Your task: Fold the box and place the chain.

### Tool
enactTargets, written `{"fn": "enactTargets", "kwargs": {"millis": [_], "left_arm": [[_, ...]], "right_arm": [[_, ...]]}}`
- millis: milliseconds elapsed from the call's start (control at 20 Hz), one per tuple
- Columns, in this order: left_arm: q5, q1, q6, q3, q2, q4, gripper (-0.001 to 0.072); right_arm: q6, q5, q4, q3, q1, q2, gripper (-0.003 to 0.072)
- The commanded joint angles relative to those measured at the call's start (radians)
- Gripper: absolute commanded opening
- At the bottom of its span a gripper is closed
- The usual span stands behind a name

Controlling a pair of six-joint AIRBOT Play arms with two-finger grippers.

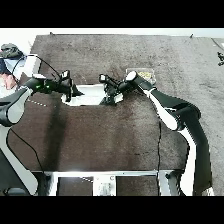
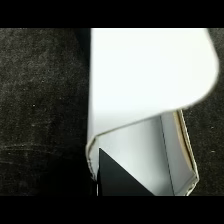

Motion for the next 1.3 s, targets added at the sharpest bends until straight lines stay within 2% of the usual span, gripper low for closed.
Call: {"fn": "enactTargets", "kwargs": {"millis": [0, 50, 100, 400, 450, 600, 650, 750, 800, 1100, 1250], "left_arm": [[-0.025, 0.0, -0.018, 0.0, -0.001, -0.004, 0.0012], [-0.045, 0.0, -0.018, 0.0, -0.001, -0.013, 0.0059], [-0.064, 0.002, -0.018, 0.0, 0.0, -0.031, 0.0292], [-0.159, 0.071, -0.029, 0.002, 0.046, -0.068, 0.0291], [-0.18, 0.092, -0.029, 0.002, 0.057, -0.085, 0.032], [-0.221, 0.138, -0.029, 0.006, 0.105, -0.117, 0.0316], [-0.222, 0.144, -0.029, 0.006, 0.124, -0.115, 0.025], [-0.248, 0.147, -0.029, 0.008, 0.169, -0.102, 0.0067], [-0.256, 0.147, -0.03, 0.008, 0.193, -0.089, 0.0009], [-0.223, 0.146, -0.081, -0.003, 0.325, -0.072, 0.0004], [-0.118, 0.146, -0.077, -0.145, 0.405, -0.073, 0.0003]], "right_arm": [[0.0, 0.0, 0.0, 0.0, 0.0, -0.001, 0.0426], [0.0, 0.0, 0.0, 0.0, 0.0, -0.001, 0.0426], [0.0, 0.0, 0.0, 0.0, 0.0, -0.001, 0.0426], [0.0, 0.0, 0.0, 0.0, 0.0, -0.001, 0.0426], [0.0, 0.0, 0.0, 0.0, 0.0, 0.0, 0.0426], [0.0, 0.0, 0.0, 0.0, 0.0, 0.0, 0.0426], [0.0, 0.0, 0.0, 0.0, 0.0, -0.001, 0.0426], [0.0, 0.0, 0.0, 0.0, 0.0, 0.0, 0.0426], [0.0, 0.0, 0.0, 0.0, 0.0, -0.001, 0.0426], [0.0, 0.0, 0.0, 0.0, 0.0, -0.001, 0.0426], [0.0, 0.0, 0.0, 0.0, 0.0, 0.0, 0.0426]]}}
